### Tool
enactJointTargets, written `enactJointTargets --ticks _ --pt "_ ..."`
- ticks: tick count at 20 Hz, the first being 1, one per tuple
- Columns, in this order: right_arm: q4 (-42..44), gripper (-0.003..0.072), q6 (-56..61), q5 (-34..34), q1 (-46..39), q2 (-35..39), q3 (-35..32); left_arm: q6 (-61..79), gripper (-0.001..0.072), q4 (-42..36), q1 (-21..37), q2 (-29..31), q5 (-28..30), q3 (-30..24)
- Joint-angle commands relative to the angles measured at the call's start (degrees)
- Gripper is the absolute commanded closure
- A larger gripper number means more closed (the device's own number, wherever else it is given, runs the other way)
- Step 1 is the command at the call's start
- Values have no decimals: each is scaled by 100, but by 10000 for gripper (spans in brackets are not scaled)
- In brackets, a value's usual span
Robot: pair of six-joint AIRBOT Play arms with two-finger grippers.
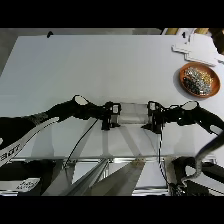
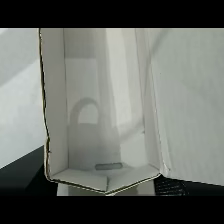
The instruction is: Fold the box and place the chain.
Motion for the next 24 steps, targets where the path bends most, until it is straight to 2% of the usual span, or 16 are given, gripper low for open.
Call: enactJointTargets --ticks 1,10,11,12,13,16,21,23,24 --pt "17 350 0 2 0 4 7 2 560 4 -4 -2 2 -2" --pt "-26 349 2 -31 -4 4 7 2 560 4 -4 -2 2 -2" --pt "-52 263 72 13 -7 24 7 2 560 4 -4 -2 2 -2" --pt "-87 78 184 -39 -4 70 7 2 560 2 -4 -2 0 -2" --pt "-96 -4 269 -94 -7 136 7 2 560 4 -4 -2 2 -2" --pt "-780 -3 868 -122 -7 623 7 2 560 4 -4 -2 2 -2" --pt "-2887 11 2350 293 -7 1838 7 2 560 4 -4 -2 0 -2" --pt "-3182 54 2673 564 -7 2376 7 2 560 4 -4 -2 0 -2" --pt "-3075 126 2712 691 -4 2623 7 2 560 2 -4 -2 2 -2"
